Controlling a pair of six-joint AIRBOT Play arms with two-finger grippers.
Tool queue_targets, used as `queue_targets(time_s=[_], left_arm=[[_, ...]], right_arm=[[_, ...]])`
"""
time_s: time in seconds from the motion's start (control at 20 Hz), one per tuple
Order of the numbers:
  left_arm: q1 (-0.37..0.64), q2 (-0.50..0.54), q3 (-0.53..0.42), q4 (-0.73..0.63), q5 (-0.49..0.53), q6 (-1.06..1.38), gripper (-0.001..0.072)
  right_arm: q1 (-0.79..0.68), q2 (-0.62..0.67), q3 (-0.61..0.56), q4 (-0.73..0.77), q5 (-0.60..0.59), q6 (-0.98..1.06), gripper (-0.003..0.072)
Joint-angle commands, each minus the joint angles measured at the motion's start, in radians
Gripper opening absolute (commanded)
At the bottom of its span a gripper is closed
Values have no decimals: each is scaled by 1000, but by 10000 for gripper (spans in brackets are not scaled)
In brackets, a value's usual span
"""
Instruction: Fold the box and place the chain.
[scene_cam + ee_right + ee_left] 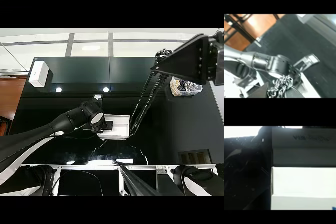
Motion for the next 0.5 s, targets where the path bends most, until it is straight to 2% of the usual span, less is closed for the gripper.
queue_targets(time_s=[0.0,0.1,0.3,0.45], left_arm=[[0,0,0,0,1,0,27],[0,0,0,0,0,0,27],[0,0,0,0,0,0,27],[0,0,0,0,0,0,27]], right_arm=[[5,-15,-5,116,-28,-34,7],[5,-20,-5,160,-36,-49,7],[5,-24,-17,157,-38,-49,7],[5,-24,-82,157,-43,-49,7]])
